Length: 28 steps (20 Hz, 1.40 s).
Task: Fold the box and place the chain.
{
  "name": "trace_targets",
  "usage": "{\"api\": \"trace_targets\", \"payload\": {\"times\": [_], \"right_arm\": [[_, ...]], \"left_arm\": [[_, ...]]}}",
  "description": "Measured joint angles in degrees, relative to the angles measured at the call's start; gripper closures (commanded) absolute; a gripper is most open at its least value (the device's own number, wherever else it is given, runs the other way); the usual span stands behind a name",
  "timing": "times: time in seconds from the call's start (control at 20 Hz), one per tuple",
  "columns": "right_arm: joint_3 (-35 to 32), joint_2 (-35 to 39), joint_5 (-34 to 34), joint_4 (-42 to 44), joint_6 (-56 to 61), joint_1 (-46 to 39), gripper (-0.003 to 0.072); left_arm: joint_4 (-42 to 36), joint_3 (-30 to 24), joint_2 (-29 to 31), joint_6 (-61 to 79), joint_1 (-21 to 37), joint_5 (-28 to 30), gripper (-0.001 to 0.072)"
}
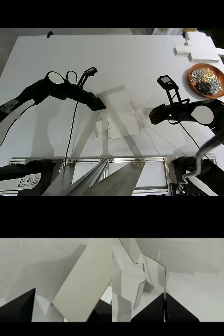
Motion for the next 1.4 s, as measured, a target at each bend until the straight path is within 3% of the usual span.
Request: {"api": "trace_targets", "payload": {"times": [0.35,0.4,0.45,0.6,0.65,0.75,0.8,1.0,1.4], "right_arm": [[0.0,0.0,0.2,0.0,0.0,0.0,0.0671],[0.0,0.0,0.3,0.0,0.0,0.0,0.0671],[0.0,0.0,0.2,0.0,0.0,0.0,0.0671],[0.0,0.0,-0.1,0.0,0.0,0.0,0.0670],[0.0,0.0,-0.5,0.1,0.0,0.0,0.0655],[0.0,0.0,-0.4,0.0,0.0,0.0,0.0417],[0.0,0.0,-0.5,0.0,0.0,0.0,0.0340],[1.5,0.5,0.1,0.0,0.3,0.0,0.0338],[5.5,5.3,6.6,-7.4,0.3,0.0,0.0347]], "left_arm": [[-10.2,0.0,-5.9,8.2,-0.6,-2.1,0.0162],[-11.0,0.0,-6.7,9.1,-0.7,-2.8,0.0237],[-11.6,0.0,-7.3,9.8,-0.9,-3.4,0.0400],[-12.8,0.0,-8.5,11.1,-1.1,-4.7,0.0705],[-13.3,0.0,-8.7,12.0,-1.1,-5.1,0.0705],[-12.9,0.0,-8.9,13.6,-1.2,-4.3,0.0706],[-13.1,0.0,-8.8,14.8,-1.2,-4.0,0.0707],[-12.1,0.0,-6.5,19.5,-3.5,-3.1,0.0708],[2.6,0.0,-0.1,26.2,-12.8,1.9,0.0706]]}}
